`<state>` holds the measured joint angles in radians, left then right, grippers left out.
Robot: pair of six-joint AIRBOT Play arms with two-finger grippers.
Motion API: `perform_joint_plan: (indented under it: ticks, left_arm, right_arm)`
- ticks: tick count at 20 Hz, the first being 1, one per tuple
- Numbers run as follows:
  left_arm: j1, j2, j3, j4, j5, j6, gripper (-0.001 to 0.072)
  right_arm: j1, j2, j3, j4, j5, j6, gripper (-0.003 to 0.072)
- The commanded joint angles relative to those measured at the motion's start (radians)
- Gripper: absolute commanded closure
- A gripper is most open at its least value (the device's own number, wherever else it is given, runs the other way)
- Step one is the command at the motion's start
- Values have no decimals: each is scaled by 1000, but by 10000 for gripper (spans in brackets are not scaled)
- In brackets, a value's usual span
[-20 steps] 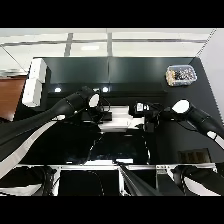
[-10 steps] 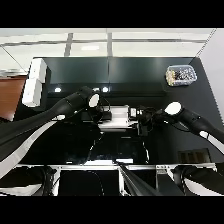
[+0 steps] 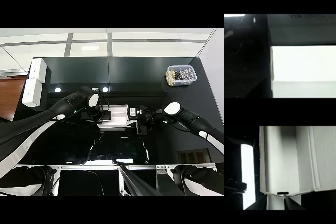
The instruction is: Fold the box and place the chain.
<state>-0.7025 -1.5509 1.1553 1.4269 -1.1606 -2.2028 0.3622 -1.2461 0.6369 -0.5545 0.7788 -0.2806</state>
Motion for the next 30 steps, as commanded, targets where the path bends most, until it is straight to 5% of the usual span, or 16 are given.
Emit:
perform_joint_plan:
  ticks: [1,17,30]
  left_arm:
    - [0,1,0,-3,0,5,681]
    - [0,1,0,-6,-3,5,681]
    - [0,1,0,-6,-3,8,681]
  right_arm:
    - [1,0,0,-5,-6,-2,435]
    - [1,-37,0,72,-5,-2,445]
    - [-57,11,1,-154,12,91,444]
